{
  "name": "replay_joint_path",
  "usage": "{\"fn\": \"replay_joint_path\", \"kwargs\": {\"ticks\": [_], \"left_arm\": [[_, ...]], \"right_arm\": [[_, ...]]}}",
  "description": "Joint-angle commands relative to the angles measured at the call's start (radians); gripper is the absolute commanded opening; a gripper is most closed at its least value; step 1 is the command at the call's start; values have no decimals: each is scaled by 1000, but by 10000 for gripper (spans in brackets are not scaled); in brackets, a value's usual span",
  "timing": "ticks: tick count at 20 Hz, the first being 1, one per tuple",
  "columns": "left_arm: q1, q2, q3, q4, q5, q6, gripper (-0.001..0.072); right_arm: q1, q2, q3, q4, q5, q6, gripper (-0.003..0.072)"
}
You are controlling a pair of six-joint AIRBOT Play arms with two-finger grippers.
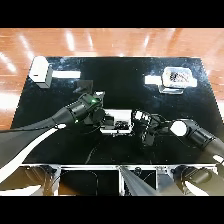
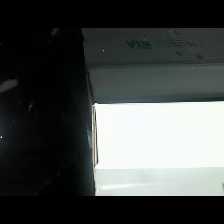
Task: Fold the box and place the chain.
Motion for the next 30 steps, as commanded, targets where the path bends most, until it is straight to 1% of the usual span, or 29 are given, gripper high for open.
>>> {"fn": "replay_joint_path", "kwargs": {"ticks": [1,3,4,5,6,10,11,19,21,22,23,27,30], "left_arm": [[0,1,0,0,0,0,23],[0,1,0,0,0,0,23],[0,1,0,0,2,0,23],[0,1,0,0,1,0,23],[0,1,0,-1,1,0,23],[0,1,0,0,1,0,23],[0,1,0,0,1,0,23],[0,1,0,0,1,0,23],[0,1,0,0,1,0,23],[0,1,0,0,1,0,23],[0,1,0,0,1,0,23],[0,1,0,0,1,0,23],[0,1,0,0,1,0,23]], "right_arm": [[17,-3,-5,25,-106,-74,581],[18,-4,-5,100,-189,-80,579],[21,-7,-5,130,-196,-103,515],[24,-12,-5,159,-191,-121,390],[24,-19,-5,181,-189,-126,379],[24,-42,-5,188,-151,-126,380],[24,-45,-5,187,-148,-126,396],[24,-45,-5,187,-150,-146,398],[24,-45,-5,187,-127,-146,399],[23,-45,-5,182,-115,-146,511],[23,-45,-5,177,-114,-144,643],[23,-45,-5,177,-115,-137,639],[24,-45,-5,180,-149,-161,638]]}}
